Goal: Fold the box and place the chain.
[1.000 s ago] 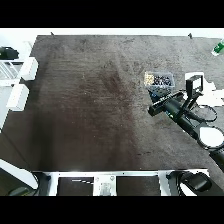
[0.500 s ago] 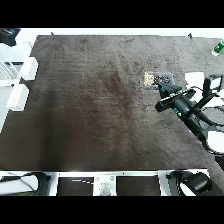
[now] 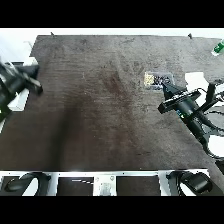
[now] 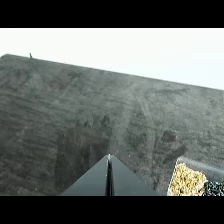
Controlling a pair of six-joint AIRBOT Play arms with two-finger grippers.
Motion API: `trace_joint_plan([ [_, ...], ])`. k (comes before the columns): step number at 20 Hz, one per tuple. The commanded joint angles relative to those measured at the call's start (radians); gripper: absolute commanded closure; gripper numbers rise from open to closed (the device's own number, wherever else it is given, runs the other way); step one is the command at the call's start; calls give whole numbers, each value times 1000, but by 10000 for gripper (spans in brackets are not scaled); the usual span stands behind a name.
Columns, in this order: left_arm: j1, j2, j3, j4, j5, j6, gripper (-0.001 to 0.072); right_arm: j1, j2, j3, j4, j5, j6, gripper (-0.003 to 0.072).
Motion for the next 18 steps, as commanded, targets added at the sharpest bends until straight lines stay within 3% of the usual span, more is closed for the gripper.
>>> trace_joint_plan([
  [1, -29, 230, -294, -127, 38, 70, 696, 0, 2, -26, -2, -18, -8, 677],
  [5, -29, 414, -441, -130, 38, 61, 695, 0, 82, -101, -1, -185, -8, 678],
  [9, -29, 439, -470, -129, 42, 36, 691, 0, 183, -243, -1, -404, -8, 676],
  [14, -29, 439, -471, -129, 35, 35, 689, 0, 193, -347, -1, -406, -8, 675],
  [18, -29, 439, -470, -129, 35, 35, 690, 0, 193, -365, -1, -406, -8, 675],
])
